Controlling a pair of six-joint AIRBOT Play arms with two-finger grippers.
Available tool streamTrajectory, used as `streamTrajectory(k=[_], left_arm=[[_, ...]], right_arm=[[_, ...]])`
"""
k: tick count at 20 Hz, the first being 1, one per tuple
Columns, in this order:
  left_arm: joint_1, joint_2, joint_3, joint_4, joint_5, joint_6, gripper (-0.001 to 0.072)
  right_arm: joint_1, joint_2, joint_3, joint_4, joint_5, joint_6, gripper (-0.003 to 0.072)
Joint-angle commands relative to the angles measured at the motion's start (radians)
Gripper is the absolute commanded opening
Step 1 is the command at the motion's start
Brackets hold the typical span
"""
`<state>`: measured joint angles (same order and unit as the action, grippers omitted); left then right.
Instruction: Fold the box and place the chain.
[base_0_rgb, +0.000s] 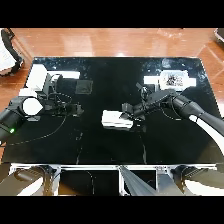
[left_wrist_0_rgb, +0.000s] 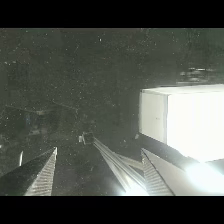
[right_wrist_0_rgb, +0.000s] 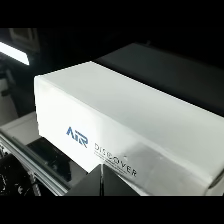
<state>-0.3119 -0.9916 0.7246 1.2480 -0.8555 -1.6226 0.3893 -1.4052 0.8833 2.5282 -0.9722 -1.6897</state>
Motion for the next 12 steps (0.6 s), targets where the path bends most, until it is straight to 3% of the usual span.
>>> streamTrajectory(k=[1, 8, 12], left_arm=[[0.000, 0.000, 0.000, 0.000, 0.006, 0.000, 0.0613], [0.000, 0.000, 0.000, -0.001, 0.014, 0.000, 0.0613], [0.000, 0.000, 0.031, -0.041, -0.013, 0.042, 0.0613]], right_arm=[[0.006, -0.024, 0.000, -0.025, 0.005, -0.002, 0.0018], [0.003, -0.029, 0.004, -0.014, -0.016, -0.038, 0.0018], [-0.017, 0.071, 0.017, 0.021, -0.072, -0.061, 0.0018]])
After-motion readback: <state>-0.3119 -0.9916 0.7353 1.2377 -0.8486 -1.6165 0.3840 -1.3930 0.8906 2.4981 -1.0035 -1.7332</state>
